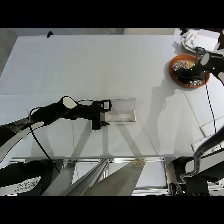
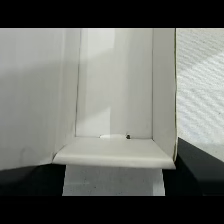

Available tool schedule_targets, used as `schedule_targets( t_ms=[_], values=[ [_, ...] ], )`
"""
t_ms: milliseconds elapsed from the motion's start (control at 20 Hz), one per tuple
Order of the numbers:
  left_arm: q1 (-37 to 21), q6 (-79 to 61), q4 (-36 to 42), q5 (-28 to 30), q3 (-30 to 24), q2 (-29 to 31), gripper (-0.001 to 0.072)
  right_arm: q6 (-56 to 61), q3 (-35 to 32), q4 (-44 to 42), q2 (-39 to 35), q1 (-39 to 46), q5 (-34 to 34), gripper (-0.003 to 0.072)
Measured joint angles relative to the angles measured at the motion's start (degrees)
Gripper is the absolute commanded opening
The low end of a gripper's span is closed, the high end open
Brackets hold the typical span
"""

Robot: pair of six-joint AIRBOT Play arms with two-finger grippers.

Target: Fold the box and place the chain.

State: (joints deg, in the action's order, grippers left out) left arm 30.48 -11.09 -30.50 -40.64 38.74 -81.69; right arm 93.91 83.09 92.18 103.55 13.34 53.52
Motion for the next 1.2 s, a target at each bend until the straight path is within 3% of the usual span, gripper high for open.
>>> schedule_targets(
  t_ms=[350,900,1000,1050,1100,1200],
  values=[
    [0.0,0.0,0.0,0.0,0.0,0.0,0.0132,-2.3,-0.1,0.1,-4.2,0.4,2.7,0.0010],
    [0.0,0.0,0.0,0.0,0.0,0.0,0.0132,-12.6,-0.1,-7.1,-19.8,0.4,5.2,0.0029],
    [0.0,0.0,0.0,0.0,0.0,0.0,0.0132,-13.7,-0.1,-7.4,-20.7,0.4,4.5,0.0312],
    [0.0,0.0,0.0,0.0,0.0,0.0,0.0132,-14.5,-0.1,-7.6,-20.5,0.4,3.6,0.0367],
    [0.0,0.0,0.0,0.0,0.0,0.0,0.0132,-15.0,-0.1,-7.6,-19.8,0.4,2.8,0.0370],
    [0.0,0.0,0.0,0.0,0.0,0.0,0.0132,-15.8,-0.1,-7.6,-16.9,0.4,1.6,0.0474]
  ],
)
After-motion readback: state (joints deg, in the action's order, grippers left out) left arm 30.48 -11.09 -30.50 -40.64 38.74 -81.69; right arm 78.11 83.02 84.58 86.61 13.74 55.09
